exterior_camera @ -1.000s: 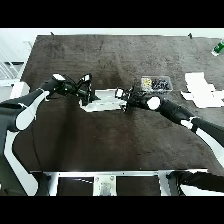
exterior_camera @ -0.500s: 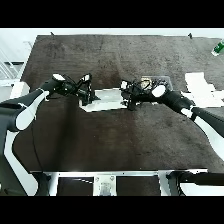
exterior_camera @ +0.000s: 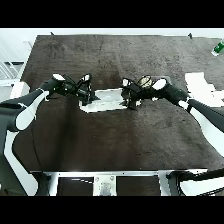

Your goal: Fold the box and place the chain.

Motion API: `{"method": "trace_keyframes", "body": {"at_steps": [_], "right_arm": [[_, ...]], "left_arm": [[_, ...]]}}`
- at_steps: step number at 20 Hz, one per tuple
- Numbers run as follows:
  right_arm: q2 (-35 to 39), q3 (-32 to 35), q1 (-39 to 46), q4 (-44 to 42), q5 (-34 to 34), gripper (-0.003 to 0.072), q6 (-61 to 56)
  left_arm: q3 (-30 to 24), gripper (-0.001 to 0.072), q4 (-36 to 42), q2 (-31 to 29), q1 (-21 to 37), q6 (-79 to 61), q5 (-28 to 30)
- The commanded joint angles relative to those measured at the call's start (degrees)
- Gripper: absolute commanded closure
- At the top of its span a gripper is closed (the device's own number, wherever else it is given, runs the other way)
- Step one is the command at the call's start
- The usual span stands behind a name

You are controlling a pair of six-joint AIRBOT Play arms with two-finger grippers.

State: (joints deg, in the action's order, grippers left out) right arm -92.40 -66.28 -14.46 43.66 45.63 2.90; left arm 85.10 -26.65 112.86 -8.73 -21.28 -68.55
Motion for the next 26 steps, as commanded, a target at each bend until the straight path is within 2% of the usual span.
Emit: {"method": "trace_keyframes", "body": {"at_steps": [1, 7, 22, 26], "right_arm": [[-3.0, -2.8, 1.0, -0.2, 5.8, 0.0078, 1.0], [-6.6, -5.6, 1.4, -0.8, 9.7, 0.0078, 2.1], [-10.9, -7.5, 1.4, -5.8, 12.2, 0.0078, 8.6], [-13.4, -9.3, 2.1, -8.0, 14.8, 0.0078, 9.7]], "left_arm": [[0.0, 0.0687, 0.1, 0.0, 0.0, 0.0, 0.0], [0.0, 0.0687, 0.1, 0.0, 0.0, 0.0, 0.0], [0.0, 0.0687, 0.1, 0.0, 0.0, 0.0, 0.0], [0.0, 0.0687, 0.1, 0.0, 0.0, 0.0, 0.0]]}}
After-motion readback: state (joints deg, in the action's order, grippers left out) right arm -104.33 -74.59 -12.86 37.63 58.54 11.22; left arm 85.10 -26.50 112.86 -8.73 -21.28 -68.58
